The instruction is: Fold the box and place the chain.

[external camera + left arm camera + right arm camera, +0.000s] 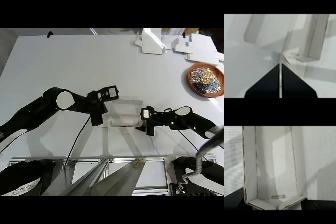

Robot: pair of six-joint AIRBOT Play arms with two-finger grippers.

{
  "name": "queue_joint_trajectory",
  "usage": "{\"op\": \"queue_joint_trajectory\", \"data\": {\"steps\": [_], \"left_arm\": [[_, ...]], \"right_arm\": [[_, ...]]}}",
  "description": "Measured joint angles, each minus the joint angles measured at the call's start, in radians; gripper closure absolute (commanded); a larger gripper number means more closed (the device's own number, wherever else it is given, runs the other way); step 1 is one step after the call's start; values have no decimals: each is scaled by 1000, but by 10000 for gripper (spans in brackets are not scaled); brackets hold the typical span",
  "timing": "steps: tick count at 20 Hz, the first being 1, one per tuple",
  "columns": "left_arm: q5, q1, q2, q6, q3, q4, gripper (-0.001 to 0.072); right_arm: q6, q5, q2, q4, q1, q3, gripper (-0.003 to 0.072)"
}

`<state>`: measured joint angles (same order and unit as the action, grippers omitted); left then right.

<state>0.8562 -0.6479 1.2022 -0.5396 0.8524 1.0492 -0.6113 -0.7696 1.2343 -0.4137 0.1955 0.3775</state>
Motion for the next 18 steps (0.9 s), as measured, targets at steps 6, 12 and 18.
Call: {"op": "queue_joint_trajectory", "data": {"steps": [6, 12, 18], "left_arm": [[-53, 20, 46, 187, -76, -99, 593], [-79, 43, 58, 389, -139, -110, 431], [-153, 42, 61, 562, -173, -188, 431]], "right_arm": [[0, 0, 0, 0, 0, 0, 423], [0, 0, 0, 0, 0, 0, 423], [0, 0, 0, 0, 0, 0, 423]]}}
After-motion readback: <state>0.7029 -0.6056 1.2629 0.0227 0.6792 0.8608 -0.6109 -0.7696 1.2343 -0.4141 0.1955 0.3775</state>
